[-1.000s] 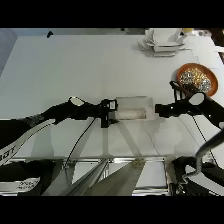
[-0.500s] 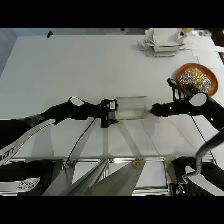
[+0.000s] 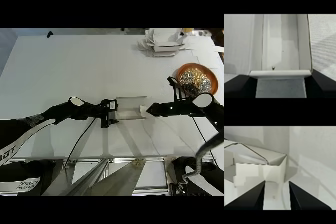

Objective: Fold the box and place the chain.

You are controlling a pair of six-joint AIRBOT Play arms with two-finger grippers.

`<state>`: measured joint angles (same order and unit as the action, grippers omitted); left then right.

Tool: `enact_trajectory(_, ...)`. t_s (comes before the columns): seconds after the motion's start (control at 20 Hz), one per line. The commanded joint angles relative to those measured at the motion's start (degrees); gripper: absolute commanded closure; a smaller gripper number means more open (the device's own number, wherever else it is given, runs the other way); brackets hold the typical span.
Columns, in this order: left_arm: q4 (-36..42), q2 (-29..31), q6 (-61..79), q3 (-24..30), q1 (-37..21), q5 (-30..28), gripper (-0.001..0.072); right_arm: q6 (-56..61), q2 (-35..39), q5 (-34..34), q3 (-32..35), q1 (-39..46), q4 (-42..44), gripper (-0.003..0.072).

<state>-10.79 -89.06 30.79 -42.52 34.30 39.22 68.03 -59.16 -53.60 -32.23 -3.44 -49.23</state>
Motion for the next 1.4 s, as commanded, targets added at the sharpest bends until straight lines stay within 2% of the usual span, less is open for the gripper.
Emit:
enact_trajectory(0.0,0.0,0.0,0.0,0.0,0.0,0.0,0.0694,-1.0,-0.2,0.1,0.1,-1.3,0.8,0.0345)
enact_trajectory(0.2,0.0,0.0,0.0,0.0,0.0,0.0,0.0694,0.0,-0.9,3.4,0.1,-4.9,-1.0,0.0316)
enact_trajectory(0.65,0.0,0.0,0.0,0.0,0.0,0.0,0.0694,19.9,-1.1,9.5,-2.3,-15.6,-14.6,0.0329)
enact_trajectory(1.0,0.0,0.0,0.0,0.0,0.0,0.0,0.0694,36.2,-5.8,5.3,-6.8,-22.3,-28.2,0.0329)
enact_trajectory(1.35,0.0,0.0,0.0,0.0,0.0,0.0,0.0694,41.9,-12.8,-1.2,-13.4,-25.2,-34.9,0.0353)
